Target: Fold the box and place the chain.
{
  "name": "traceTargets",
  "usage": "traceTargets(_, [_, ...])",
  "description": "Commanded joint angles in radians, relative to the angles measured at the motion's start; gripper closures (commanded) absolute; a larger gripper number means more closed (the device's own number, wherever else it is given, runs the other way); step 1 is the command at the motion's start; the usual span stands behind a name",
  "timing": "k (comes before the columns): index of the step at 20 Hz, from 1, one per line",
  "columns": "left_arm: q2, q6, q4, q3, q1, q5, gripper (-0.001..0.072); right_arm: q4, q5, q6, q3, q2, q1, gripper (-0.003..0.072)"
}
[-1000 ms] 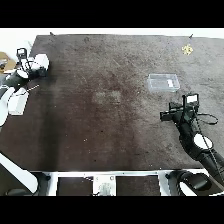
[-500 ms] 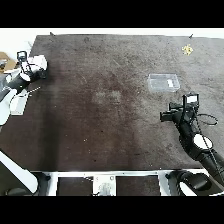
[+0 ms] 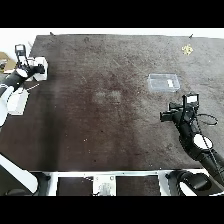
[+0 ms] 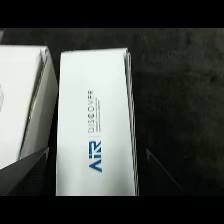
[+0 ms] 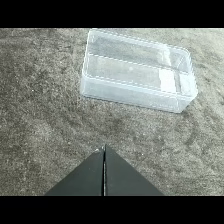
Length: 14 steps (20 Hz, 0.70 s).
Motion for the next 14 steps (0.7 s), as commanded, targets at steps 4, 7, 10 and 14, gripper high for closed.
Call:
traceTargets(4, [0.246,-0.003,-0.006,0.048,0.001,-0.173,0.0043,-0.001,-0.004,-0.001,0.0,0.001,0.001,0.0683])
traceTargets(7, [0.428,-0.019,-0.024,0.045,-0.002,-0.295,0.07,-0.001,-0.003,-0.001,0.0,0.001,0.001,0.0683])
traceTargets(10, [0.608,-0.016,-0.1,-0.015,-0.002,-0.267,0.0703,-0.001,-0.008,-0.001,0.0,0.001,0.001,0.0683])
traceTargets(14, [0.879,0.137,-0.106,-0.268,-0.09,-0.116,0.0704,-0.001,-0.011,-0.001,0.0,0.001,0.001,0.0683])
